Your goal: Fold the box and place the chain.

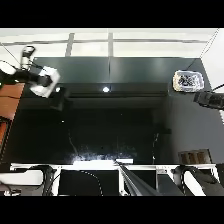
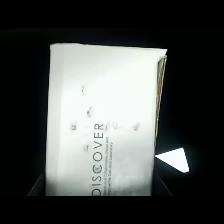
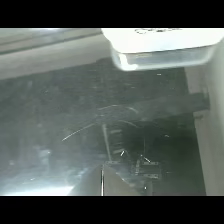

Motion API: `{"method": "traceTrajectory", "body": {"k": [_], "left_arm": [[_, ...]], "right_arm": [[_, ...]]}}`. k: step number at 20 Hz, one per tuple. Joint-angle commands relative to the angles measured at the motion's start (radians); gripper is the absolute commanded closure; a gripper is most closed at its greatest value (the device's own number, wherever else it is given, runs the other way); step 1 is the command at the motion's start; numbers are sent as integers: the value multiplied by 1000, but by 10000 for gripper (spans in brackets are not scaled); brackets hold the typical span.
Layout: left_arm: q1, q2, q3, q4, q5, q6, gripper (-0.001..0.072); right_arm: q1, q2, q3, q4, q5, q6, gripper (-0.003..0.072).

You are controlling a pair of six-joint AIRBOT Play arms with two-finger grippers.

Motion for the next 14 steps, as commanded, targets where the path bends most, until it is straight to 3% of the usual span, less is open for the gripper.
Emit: {"method": "traceTrajectory", "body": {"k": [1, 4, 8, 9, 10, 14], "left_arm": [[132, -225, 283, 21, -57, -102, 413], [124, -404, 486, 51, -71, -99, 413], [92, -526, 625, 40, -104, -128, 411], [85, -530, 636, 43, -116, -127, 295], [80, -526, 646, 51, -132, -131, -11], [78, -477, 798, 156, -396, -297, 3]], "right_arm": [[75, 1, 0, 9, 0, 0, 676], [100, 1, 0, 9, 0, 1, 676], [100, 0, 0, 9, 1, 14, 676], [100, 0, 0, 9, 2, 15, 675], [100, 0, 0, 8, 4, 15, 676], [100, 0, 0, 13, 34, 15, 675]]}}
